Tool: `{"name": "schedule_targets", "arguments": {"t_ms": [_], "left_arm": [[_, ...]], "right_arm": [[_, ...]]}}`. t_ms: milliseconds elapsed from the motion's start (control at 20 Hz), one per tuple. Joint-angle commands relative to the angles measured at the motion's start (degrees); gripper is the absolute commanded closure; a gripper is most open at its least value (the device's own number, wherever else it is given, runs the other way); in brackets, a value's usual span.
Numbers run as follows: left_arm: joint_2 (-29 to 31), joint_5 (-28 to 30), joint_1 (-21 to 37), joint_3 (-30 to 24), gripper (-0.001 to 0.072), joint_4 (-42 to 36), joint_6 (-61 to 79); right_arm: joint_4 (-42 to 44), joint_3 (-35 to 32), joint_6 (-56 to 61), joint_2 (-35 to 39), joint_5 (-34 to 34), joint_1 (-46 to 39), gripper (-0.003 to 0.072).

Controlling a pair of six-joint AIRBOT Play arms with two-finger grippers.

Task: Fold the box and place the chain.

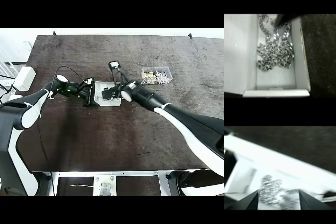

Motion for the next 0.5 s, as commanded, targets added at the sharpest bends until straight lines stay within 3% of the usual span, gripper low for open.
{"name": "schedule_targets", "arguments": {"t_ms": [0,150,300,450], "left_arm": [[0.02,0.00,0.02,0.02,0.0121,0.02,0.00],[0.02,0.00,0.02,0.02,0.0121,0.02,0.00],[0.02,0.04,0.02,0.02,0.0121,0.02,0.02],[0.02,0.04,0.02,0.02,0.0121,0.02,0.02]], "right_arm": [[-6.64,-0.31,-0.55,4.52,7.63,-4.48,0.0110],[-8.15,-3.54,0.13,5.51,8.17,-13.64,0.0110],[-1.68,-7.61,4.13,3.21,-2.32,-23.71,0.0110],[6.49,-7.82,1.79,-1.49,-12.55,-27.96,0.0119]]}}
